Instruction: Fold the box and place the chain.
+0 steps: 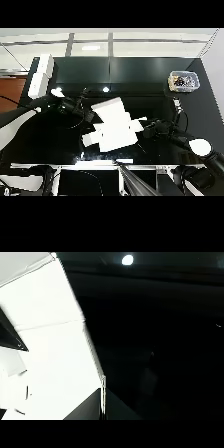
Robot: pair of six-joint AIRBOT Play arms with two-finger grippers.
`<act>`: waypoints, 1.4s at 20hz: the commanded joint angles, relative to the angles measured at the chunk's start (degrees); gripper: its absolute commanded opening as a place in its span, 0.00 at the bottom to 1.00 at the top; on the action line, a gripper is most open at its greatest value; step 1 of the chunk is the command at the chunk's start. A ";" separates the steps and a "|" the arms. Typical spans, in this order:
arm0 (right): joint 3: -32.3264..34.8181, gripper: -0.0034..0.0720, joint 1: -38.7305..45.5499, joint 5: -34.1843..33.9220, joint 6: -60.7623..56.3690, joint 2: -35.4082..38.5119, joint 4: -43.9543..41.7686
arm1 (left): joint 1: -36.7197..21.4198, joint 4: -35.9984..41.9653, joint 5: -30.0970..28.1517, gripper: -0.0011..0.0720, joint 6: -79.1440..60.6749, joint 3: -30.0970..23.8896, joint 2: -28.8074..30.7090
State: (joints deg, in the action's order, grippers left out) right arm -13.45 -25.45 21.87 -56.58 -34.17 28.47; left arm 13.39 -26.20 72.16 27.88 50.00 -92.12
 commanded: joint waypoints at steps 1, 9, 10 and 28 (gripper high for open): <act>0.00 0.07 -0.02 -0.02 -0.02 0.02 0.09 | 0.42 -0.35 0.20 0.08 -3.08 0.07 -0.04; -1.38 0.82 2.73 1.97 0.02 0.04 1.95 | 0.28 -1.68 2.62 0.06 -7.13 0.85 -0.02; -2.58 0.82 4.20 4.31 0.02 0.04 5.05 | 0.04 -2.54 2.93 0.06 -7.13 1.53 0.02; -13.38 0.81 8.76 27.47 12.13 -0.09 31.43 | 12.90 -12.11 -21.53 0.05 -37.81 -3.30 14.34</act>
State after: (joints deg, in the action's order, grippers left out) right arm -27.03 -16.73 49.04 -45.58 -34.22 59.48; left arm 24.97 -39.83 55.00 -6.83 49.25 -78.22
